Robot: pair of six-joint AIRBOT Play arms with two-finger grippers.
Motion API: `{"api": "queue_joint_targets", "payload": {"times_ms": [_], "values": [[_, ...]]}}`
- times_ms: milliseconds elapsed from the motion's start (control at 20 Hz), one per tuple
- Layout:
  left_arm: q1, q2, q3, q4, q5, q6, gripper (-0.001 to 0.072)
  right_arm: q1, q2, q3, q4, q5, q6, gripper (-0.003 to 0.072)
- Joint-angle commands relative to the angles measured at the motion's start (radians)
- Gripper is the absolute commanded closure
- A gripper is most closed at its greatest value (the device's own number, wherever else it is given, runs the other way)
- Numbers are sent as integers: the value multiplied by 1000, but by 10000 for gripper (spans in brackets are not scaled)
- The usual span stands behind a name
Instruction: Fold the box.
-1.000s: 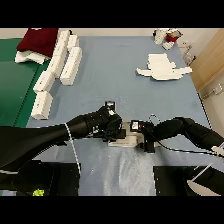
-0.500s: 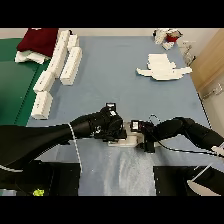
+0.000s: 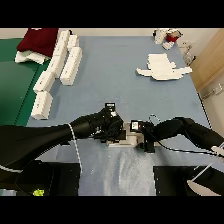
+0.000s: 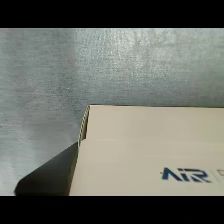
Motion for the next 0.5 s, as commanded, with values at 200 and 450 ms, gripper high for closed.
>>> {"api": "queue_joint_targets", "payload": {"times_ms": [200, 450], "values": [[-30, -3, 0, 60, -9, -40, 582, 0, 0, 1, 1, 0, 1, 177], [-58, -3, 0, 106, -18, -119, 694, 0, 0, 1, 1, 0, 1, 177]]}}
